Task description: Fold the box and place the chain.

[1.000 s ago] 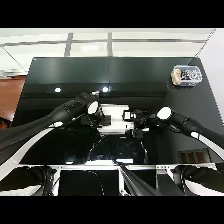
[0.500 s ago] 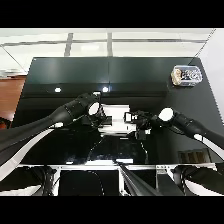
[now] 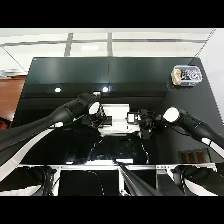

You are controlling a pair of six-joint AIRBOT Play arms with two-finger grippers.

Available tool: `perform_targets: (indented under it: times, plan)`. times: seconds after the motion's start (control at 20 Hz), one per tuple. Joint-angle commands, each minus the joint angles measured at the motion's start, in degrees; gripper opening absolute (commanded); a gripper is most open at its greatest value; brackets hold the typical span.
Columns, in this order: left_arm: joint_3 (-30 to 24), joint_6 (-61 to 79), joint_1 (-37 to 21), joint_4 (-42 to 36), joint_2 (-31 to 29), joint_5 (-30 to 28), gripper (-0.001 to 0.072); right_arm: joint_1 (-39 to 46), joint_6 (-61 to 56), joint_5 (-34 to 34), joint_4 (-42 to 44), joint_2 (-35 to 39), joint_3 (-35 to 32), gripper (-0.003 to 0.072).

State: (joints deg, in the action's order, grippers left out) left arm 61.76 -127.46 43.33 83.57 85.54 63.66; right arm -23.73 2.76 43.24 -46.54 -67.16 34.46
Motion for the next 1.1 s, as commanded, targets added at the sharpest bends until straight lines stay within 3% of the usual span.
perform_targets:
  times: [0.0,0.25,0.55,0.6,0.7,0.75,0.8,0.85,1.05]
  plan:
    - [0.6,1.0,-0.1,0.0,-0.1,0.2,0.0028,0.2,-0.9,0.0,0.3,0.2,0.0,0.0620]
    - [0.6,0.9,0.0,1.0,0.1,1.2,0.0028,0.1,-0.5,-1.3,6.0,0.1,0.0,0.0620]
    - [0.6,-0.1,0.0,1.5,0.2,1.2,0.0028,0.0,-0.2,-1.4,6.2,-0.8,0.0,0.0606]
    - [0.6,-0.1,0.0,1.5,0.1,1.1,0.0028,0.0,-0.2,-1.2,6.5,-0.8,0.0,0.0472]
    - [0.6,-0.1,0.0,1.5,0.1,1.0,0.0028,0.0,-0.2,-0.8,8.1,-0.8,0.0,0.0454]
    - [0.6,-0.1,0.0,1.5,0.1,0.9,0.0028,0.0,-0.2,-0.6,8.7,-0.8,0.0,0.0357]
    - [0.6,-0.1,0.0,1.5,0.1,0.9,0.0029,0.0,-0.2,0.0,9.0,-0.8,0.0,0.0198]
    - [0.6,-0.1,0.0,1.5,0.1,0.9,0.0029,0.0,-0.2,0.5,9.1,-0.8,0.0,0.0137]
    - [0.6,-0.1,0.0,1.4,0.1,0.7,0.0028,0.0,-0.2,0.2,16.3,-1.6,0.0,0.0139]
